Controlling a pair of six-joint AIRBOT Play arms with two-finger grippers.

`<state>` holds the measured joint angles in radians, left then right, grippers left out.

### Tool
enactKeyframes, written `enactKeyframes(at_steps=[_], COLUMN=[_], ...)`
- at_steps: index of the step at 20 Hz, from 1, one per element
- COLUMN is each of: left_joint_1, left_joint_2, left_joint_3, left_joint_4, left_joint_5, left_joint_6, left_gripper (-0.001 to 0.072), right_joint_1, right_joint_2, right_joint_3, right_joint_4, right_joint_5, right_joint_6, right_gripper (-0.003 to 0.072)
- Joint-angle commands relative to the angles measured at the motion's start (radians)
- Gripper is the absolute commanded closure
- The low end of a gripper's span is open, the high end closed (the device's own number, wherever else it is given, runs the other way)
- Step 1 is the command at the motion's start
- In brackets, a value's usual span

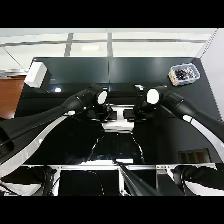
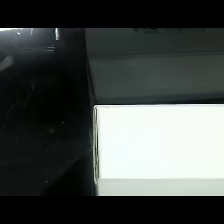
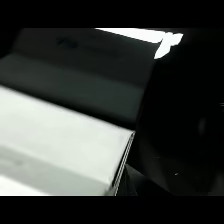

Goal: Fold the box and place the chain.

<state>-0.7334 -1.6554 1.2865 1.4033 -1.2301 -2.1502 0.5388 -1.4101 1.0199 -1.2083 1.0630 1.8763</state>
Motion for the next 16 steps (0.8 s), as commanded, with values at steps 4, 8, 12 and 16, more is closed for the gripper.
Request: enactKeyframes(at_steps=[4, 8, 12, 16], left_joint_1=[0.001, 0.001, 0.001, 0.001], left_joint_2=[0.0, 0.0, 0.0, 0.0], left_joint_3=[0.0, 0.0, 0.0, 0.0], left_joint_4=[0.002, 0.002, 0.002, 0.002], left_joint_5=[-0.003, -0.004, -0.004, -0.004], left_joint_6=[0.0, 0.0, 0.0, 0.0], left_gripper=[0.0684, 0.0684, 0.0684, 0.0684], right_joint_1=[0.128, 0.132, 0.132, 0.131], right_joint_2=[-0.039, -0.06, -0.078, -0.079], right_joint_3=[0.05, 0.05, 0.05, 0.05], right_joint_4=[-0.29, -0.284, -0.257, -0.257], right_joint_5=[0.032, 0.071, 0.074, 0.077], right_joint_6=[0.346, 0.354, 0.355, 0.372], right_gripper=[0.0396, 0.0464, 0.0464, 0.0672])
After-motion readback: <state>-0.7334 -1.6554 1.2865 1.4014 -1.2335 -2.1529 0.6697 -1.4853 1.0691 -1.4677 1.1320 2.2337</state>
